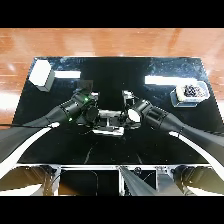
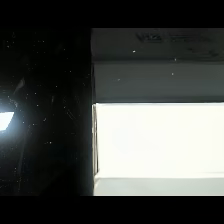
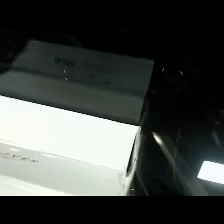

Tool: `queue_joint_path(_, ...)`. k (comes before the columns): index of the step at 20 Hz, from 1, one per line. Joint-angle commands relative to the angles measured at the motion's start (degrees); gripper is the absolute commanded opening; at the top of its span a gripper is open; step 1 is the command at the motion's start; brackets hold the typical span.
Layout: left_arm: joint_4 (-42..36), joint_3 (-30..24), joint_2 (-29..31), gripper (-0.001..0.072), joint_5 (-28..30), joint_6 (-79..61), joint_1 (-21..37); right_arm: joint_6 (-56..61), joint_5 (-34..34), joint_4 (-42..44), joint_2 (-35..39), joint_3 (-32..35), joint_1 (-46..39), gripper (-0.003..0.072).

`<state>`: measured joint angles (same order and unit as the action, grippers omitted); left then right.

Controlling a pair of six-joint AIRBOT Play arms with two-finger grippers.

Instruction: Fold the box and place the chain.

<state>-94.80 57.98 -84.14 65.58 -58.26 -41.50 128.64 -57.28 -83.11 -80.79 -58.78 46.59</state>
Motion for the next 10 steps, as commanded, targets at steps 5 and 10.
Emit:
queue_joint_path(5,-0.2,0.07,-0.04,0.002,-0.04,0.0,0.04,5.7,-6.82,-5.49,-0.96,-1.92,0.92,0.037)
queue_joint_path(10,-0.22,0.07,-0.04,0.002,-0.83,0.0,0.02,5.95,-6.51,-5.46,-2.27,-1.92,0.94,0.0357)
